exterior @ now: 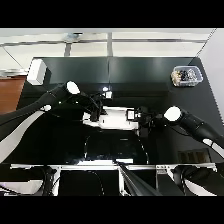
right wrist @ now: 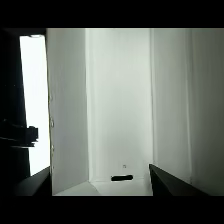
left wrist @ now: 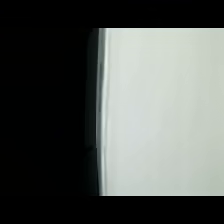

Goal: Fold the box and place the chain.

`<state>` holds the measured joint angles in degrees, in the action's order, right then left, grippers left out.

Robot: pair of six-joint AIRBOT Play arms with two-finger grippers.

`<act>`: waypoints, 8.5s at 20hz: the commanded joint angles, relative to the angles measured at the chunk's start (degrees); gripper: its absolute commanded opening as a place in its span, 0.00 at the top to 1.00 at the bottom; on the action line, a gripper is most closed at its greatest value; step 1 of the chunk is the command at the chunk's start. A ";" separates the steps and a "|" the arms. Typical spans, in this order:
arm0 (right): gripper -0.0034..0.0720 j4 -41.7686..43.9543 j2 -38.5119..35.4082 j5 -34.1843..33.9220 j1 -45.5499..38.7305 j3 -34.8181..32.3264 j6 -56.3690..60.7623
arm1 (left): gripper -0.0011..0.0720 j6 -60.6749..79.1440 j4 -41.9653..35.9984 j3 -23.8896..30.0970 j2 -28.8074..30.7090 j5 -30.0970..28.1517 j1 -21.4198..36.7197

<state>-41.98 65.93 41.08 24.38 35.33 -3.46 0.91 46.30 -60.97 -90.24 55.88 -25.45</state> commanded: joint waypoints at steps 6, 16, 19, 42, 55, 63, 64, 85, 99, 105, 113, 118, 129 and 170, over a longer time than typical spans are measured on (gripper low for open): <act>0.02 -0.04 -0.15 -1.33 -3.61 1.09 -0.02 | 0.95 0.17 0.13 0.00 -0.02 0.17 0.02; 0.02 1.46 -0.15 -5.35 -4.04 1.22 -0.04 | 0.95 0.17 0.13 0.00 -0.02 0.17 0.02; 0.02 1.46 -0.15 -5.25 -4.02 1.70 -0.04 | 0.95 0.17 0.13 0.00 -0.02 0.17 0.02; 0.02 11.50 11.52 2.69 -6.51 3.28 -19.54 | 0.95 0.17 0.13 0.00 -0.02 0.31 0.02; 0.02 11.23 12.90 1.29 -6.51 3.28 -18.60 | 0.95 0.17 0.13 0.00 -0.02 0.33 -0.02; 0.02 7.21 13.03 0.92 -6.51 3.28 -14.97 | 0.95 0.15 0.13 0.00 -0.02 0.33 -0.02; 0.02 7.21 13.03 0.92 -6.54 3.28 -14.97 | 0.95 0.17 0.13 0.00 -0.02 0.31 -0.02; 0.25 8.28 12.94 1.75 -7.32 3.28 -15.78 | 0.30 -5.14 0.17 -0.74 0.61 1.36 0.22; 0.41 8.24 12.94 1.79 -7.30 3.28 -15.80 | 0.96 -43.76 -0.87 2.75 14.97 26.49 11.10; 0.58 7.82 12.94 2.21 -7.28 3.28 -15.85 | 0.95 -32.13 -17.46 12.11 14.97 2.16 2.43; 0.74 7.78 12.94 2.21 -7.28 3.28 -15.85 | 0.95 -32.17 -16.41 12.11 11.93 -23.47 0.55; 0.74 7.78 12.94 2.21 -7.28 3.28 -15.85 | 0.95 -32.39 -15.39 11.87 4.96 -13.68 0.81; 0.74 7.80 12.94 2.21 -7.28 3.28 -15.82 | 0.96 -32.72 -8.28 6.49 15.96 -6.95 7.67; 0.74 7.80 12.94 2.19 -7.28 3.28 -15.85 | 0.62 -7.28 -1.62 14.51 14.19 -10.75 -3.17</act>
<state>-34.17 78.87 43.27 17.04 38.59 -19.29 -6.42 47.22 -46.09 -75.57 45.15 -28.51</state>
